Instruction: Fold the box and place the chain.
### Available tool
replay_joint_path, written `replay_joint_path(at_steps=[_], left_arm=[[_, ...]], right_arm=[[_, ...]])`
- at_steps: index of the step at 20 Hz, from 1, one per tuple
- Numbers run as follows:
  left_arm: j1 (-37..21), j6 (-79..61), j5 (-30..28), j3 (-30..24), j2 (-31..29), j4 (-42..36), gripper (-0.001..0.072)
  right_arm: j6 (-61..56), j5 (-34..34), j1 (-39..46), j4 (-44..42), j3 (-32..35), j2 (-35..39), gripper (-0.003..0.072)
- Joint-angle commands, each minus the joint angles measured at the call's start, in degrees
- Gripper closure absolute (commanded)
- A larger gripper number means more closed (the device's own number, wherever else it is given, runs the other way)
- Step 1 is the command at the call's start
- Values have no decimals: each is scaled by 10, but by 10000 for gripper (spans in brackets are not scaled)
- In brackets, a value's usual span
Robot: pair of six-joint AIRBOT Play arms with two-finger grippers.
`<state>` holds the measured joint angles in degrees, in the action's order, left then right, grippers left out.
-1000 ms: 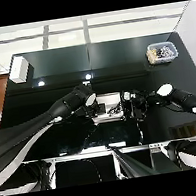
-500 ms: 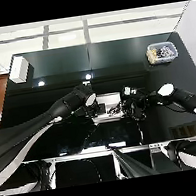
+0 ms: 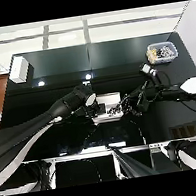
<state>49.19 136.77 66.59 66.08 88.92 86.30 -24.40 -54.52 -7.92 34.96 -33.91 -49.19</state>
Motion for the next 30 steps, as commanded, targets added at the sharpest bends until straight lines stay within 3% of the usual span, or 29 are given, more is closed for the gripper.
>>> replay_joint_path(at_steps=[1,9,12,14,18,20,25,30], left_arm=[[0,0,0,0,0,0,678],[0,0,0,0,0,0,678],[0,0,0,0,0,0,678],[0,0,0,0,0,0,678],[0,0,0,0,0,0,678],[0,0,0,0,0,0,678],[0,0,0,0,0,0,678],[0,0,0,0,0,0,678]], right_arm=[[-89,-112,5,-70,-52,39,673],[-92,-105,0,-387,-107,39,673],[-92,-88,-4,-450,-107,39,673],[-92,-78,-4,-434,-107,39,673],[-203,-56,-4,-245,-99,32,673],[-228,-56,-4,-197,-74,32,673],[-242,-7,-24,-181,1,32,673],[-261,46,-107,-173,9,1,673]])
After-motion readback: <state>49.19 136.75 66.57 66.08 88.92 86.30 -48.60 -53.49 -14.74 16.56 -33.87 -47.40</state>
